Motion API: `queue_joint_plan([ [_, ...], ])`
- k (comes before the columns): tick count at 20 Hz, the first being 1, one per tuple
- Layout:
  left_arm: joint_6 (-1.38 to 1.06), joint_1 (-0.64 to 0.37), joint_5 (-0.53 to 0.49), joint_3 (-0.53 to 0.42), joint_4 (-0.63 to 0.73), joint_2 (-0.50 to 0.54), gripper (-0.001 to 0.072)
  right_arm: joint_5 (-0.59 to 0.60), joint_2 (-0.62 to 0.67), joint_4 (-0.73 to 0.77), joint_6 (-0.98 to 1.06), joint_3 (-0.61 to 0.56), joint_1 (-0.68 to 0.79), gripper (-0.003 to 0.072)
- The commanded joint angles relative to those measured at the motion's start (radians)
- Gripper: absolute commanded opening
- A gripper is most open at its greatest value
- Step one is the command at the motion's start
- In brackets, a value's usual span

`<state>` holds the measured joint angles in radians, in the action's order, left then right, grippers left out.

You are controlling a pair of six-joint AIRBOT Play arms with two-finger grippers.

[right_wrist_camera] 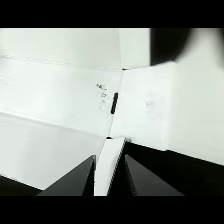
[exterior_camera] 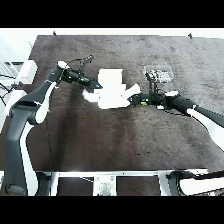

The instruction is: Fold the box and place the chain.

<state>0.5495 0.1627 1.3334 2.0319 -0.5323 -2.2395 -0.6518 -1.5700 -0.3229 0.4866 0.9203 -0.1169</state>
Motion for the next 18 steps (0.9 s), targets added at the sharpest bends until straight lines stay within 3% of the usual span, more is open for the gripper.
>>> queue_joint_plan([
  [1, -0.159, 0.000, 0.053, 0.001, 0.002, 0.000, 0.0018, -0.013, 0.018, 0.002, 0.000, 0.000, 0.018, 0.0309],
  [7, -0.383, 0.000, 0.108, -0.031, 0.021, 0.021, 0.0014, -0.076, 0.172, 0.002, 0.003, 0.000, 0.154, 0.0325],
  [10, -0.516, 0.000, 0.045, -0.129, 0.065, 0.089, 0.0014, -0.106, 0.195, -0.001, 0.003, -0.001, 0.203, 0.0326],
  [14, -0.768, 0.004, -0.120, -0.345, 0.179, 0.193, 0.0014, -0.108, 0.195, -0.002, 0.002, -0.028, 0.212, 0.0326],
  [18, -0.923, 0.028, -0.193, -0.409, 0.203, 0.174, 0.0017, -0.105, 0.195, -0.003, 0.002, -0.052, 0.212, 0.0327],
])
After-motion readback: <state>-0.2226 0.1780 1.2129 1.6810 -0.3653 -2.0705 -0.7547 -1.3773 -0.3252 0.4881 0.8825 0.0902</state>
